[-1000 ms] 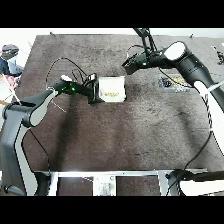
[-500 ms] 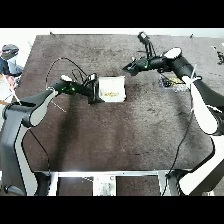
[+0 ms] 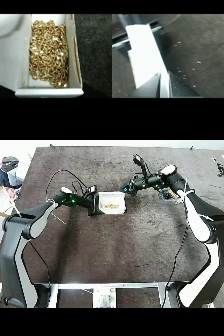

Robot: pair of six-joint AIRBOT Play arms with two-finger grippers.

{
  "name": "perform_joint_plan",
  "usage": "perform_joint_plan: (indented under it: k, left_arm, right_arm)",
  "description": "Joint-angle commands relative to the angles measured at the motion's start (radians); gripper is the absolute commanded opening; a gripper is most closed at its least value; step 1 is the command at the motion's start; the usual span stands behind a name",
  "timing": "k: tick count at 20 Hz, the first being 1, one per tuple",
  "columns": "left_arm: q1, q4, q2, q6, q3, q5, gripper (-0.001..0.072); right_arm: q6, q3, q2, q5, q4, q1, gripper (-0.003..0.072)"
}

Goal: Fold the box and place the chain.

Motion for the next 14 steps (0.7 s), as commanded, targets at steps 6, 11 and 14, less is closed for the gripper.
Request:
perform_joint_plan:
  k: [6,11,14]
  left_arm:
    - [0.0,0.0,0.0,0.0,0.0,0.0,0.041]
    - [0.0,0.0,0.0,0.0,0.0,0.0,0.041]
    - [0.0,0.0,0.0,0.0,0.0,0.0,0.041]
  right_arm:
    - [-0.14,0.001,-0.001,0.024,-0.089,0.075,0.0123]
    - [-0.165,0.001,-0.001,0.028,-0.095,0.096,0.0241]
    - [-0.163,0.0,-0.001,0.046,-0.122,0.102,0.0224]
